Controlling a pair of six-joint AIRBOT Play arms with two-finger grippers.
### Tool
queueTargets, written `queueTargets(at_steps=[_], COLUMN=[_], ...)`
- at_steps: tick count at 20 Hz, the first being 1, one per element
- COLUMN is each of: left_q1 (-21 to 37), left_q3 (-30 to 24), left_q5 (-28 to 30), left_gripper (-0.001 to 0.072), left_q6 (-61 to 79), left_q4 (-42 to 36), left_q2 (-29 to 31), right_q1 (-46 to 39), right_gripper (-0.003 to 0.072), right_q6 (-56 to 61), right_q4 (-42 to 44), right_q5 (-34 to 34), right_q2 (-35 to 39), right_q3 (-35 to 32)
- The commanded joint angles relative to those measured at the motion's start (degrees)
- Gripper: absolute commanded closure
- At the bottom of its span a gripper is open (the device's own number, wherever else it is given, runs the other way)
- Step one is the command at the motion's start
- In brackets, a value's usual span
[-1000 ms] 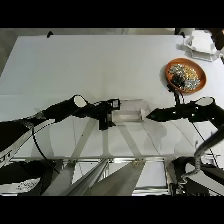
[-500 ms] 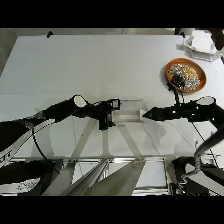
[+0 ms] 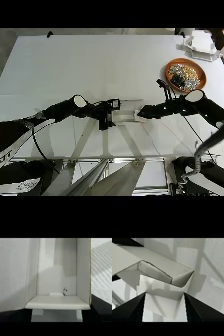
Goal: Fold the box and place the chain.
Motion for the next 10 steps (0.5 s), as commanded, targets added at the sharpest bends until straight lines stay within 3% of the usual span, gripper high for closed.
queueTargets(at_steps=[1, 10], left_q1=[0.0, 0.0], left_q3=[0.0, 0.0], left_q5=[0.0, 0.0], left_gripper=[0.0298, 0.0298], left_q6=[0.0, 0.0], left_q4=[0.0, 0.0], left_q2=[0.0, 0.0], right_q1=[4.5, 14.2], right_gripper=[0.0166, 0.0169], right_q6=[15.0, 30.3], right_q4=[-14.5, -18.9], right_q5=[-0.9, -5.6], right_q2=[-0.2, -1.1], right_q3=[3.2, 5.4])
